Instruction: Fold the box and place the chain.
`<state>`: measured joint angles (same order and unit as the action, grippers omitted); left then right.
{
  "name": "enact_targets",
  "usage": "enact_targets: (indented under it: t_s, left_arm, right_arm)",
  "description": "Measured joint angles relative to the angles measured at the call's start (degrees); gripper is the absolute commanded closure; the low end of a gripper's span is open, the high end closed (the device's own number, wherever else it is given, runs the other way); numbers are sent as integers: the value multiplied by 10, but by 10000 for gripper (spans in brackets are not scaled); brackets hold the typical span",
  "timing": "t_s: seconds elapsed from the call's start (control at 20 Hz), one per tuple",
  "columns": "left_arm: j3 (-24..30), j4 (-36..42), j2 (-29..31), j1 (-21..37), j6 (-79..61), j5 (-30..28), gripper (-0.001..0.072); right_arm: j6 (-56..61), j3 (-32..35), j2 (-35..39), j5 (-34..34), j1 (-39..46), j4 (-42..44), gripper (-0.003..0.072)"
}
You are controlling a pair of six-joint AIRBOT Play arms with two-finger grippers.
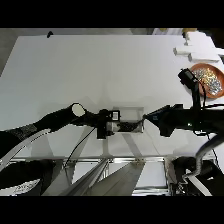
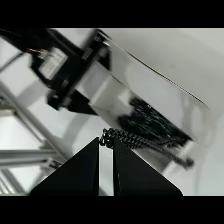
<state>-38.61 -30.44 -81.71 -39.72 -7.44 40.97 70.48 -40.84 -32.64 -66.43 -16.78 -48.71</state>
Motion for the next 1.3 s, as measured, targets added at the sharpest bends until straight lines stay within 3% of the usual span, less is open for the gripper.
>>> enact_targets:
  t_s: [0.25, 0.6, 0.9, 1.3]
  left_arm:
    - [0, 0, 0, 0, 0, 0, 530]
    - [0, 0, 0, 0, 0, 0, 530]
    - [0, 0, 0, 0, 0, 0, 530]
    - [0, 0, 0, 0, 0, 0, 530]
  right_arm:
    - [-66, 0, 1, 13, 0, 103, 667]
    - [-112, 0, 1, 48, 0, 159, 667]
    - [-123, 13, -19, 77, -2, 162, 667]
    - [-132, 24, -111, 116, -69, 134, 667]
